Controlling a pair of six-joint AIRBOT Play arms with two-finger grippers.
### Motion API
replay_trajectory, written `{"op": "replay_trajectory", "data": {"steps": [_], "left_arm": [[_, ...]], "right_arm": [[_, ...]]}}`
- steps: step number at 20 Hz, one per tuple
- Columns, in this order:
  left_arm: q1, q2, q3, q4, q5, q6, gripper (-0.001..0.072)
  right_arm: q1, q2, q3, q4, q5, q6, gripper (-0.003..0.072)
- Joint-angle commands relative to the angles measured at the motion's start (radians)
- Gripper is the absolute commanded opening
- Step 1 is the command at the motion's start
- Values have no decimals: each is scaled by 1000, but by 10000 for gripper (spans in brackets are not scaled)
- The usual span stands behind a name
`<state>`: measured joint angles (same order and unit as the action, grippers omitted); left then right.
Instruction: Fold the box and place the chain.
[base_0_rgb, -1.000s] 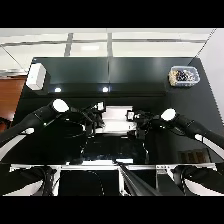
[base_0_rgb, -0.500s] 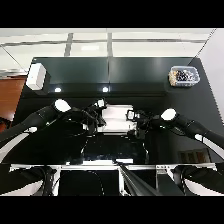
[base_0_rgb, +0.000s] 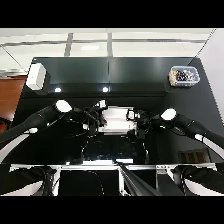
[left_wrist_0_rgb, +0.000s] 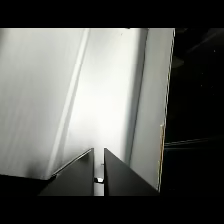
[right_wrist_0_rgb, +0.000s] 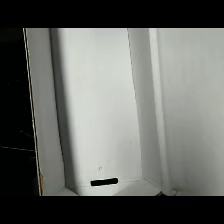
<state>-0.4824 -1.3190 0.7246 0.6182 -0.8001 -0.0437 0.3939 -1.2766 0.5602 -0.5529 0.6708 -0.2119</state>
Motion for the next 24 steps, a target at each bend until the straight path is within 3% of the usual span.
{"op": "replay_trajectory", "data": {"steps": [1,2,6,8,12,14,16,18,24], "left_arm": [[24,42,20,100,-6,-91,65],[41,68,29,153,-28,-145,24],[119,212,36,367,-106,-411,24],[173,258,36,454,-140,-682,24],[330,242,22,491,-322,-1097,26],[431,212,-13,437,-381,-1244,26],[541,148,-83,198,-418,-1203,25],[588,71,-151,-20,-402,-1082,24],[427,-58,-154,-83,-222,-988,22]], "right_arm": [[1,0,0,-1,1,-1,423],[1,0,0,-1,1,-1,423],[1,0,0,-1,2,-1,423],[1,0,0,-1,2,-1,423],[1,0,0,-1,2,-1,423],[1,0,0,-1,2,-1,423],[1,0,0,-1,2,-1,423],[1,0,0,-1,2,-1,423],[1,0,0,-1,2,-1,423]]}}
